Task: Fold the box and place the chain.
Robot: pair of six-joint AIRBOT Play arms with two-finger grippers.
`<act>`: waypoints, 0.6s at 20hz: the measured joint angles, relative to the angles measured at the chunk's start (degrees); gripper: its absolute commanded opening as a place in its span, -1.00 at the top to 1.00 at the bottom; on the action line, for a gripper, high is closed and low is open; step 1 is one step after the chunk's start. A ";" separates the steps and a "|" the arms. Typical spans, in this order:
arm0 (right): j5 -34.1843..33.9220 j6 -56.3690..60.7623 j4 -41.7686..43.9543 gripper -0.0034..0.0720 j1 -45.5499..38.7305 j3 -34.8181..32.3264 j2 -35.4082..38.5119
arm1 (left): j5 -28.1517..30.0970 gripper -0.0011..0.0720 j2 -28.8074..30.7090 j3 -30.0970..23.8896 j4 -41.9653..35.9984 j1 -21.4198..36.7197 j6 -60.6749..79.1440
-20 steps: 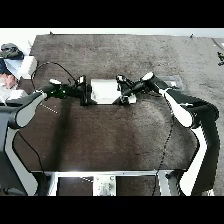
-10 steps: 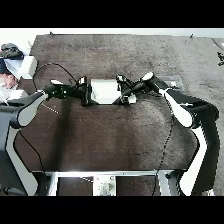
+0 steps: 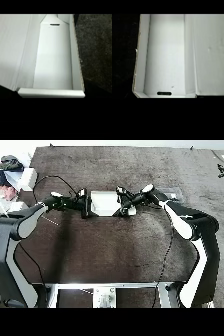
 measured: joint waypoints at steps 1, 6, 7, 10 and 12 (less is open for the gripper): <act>0.00 0.00 0.00 0.11 0.00 -0.02 0.00 | -0.11 -0.97 0.00 0.00 0.11 0.11 0.00; 0.02 0.00 0.00 0.11 0.00 -0.02 0.00 | -0.48 -0.97 -0.24 0.00 -0.09 0.31 0.28; 0.04 0.00 0.00 0.11 0.00 -0.02 0.00 | -0.52 -0.97 -0.31 0.00 -0.15 0.33 0.39; 0.09 0.00 0.00 0.11 0.00 0.00 0.00 | -0.61 -0.94 -0.46 0.00 -0.26 0.33 0.79; 0.13 0.00 0.00 0.11 0.00 0.00 0.00 | -0.72 -0.84 -0.52 0.00 -0.28 0.33 1.09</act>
